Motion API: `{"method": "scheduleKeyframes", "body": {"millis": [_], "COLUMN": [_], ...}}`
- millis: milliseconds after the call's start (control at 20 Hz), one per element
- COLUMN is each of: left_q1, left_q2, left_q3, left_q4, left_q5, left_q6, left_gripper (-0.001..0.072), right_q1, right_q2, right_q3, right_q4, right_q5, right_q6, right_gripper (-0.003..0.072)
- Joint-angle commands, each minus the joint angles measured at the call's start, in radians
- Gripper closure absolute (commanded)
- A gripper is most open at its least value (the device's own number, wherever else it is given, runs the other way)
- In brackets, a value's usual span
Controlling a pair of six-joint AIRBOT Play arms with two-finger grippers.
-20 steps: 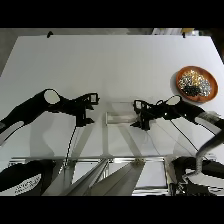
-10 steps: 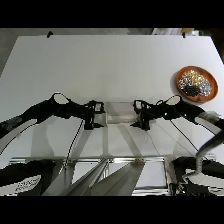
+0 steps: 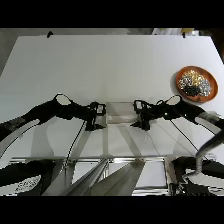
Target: Fold the box and place the chain.
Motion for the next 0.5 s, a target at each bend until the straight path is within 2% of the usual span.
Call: {"method": "scheduleKeyframes", "body": {"millis": [0, 200, 450], "left_q1": [0.022, 0.071, 0.064], "left_q2": [-0.003, 0.016, 0.014], "left_q3": [-0.001, 0.000, 0.000], "left_q4": [-0.012, -0.020, -0.023], "left_q5": [0.006, -0.028, -0.033], "left_q6": [-0.033, -0.026, -0.001], "left_gripper": [0.0006, -0.0001, -0.0002], "right_q1": [0.000, 0.000, 0.000], "right_q2": [0.000, 0.000, 0.000], "right_q3": [0.000, 0.000, 0.000], "right_q4": [0.001, 0.001, 0.001], "right_q5": [-0.002, -0.002, -0.002], "right_q6": [0.001, 0.000, 0.001], "right_gripper": [0.0348, 0.0348, 0.0348]}}
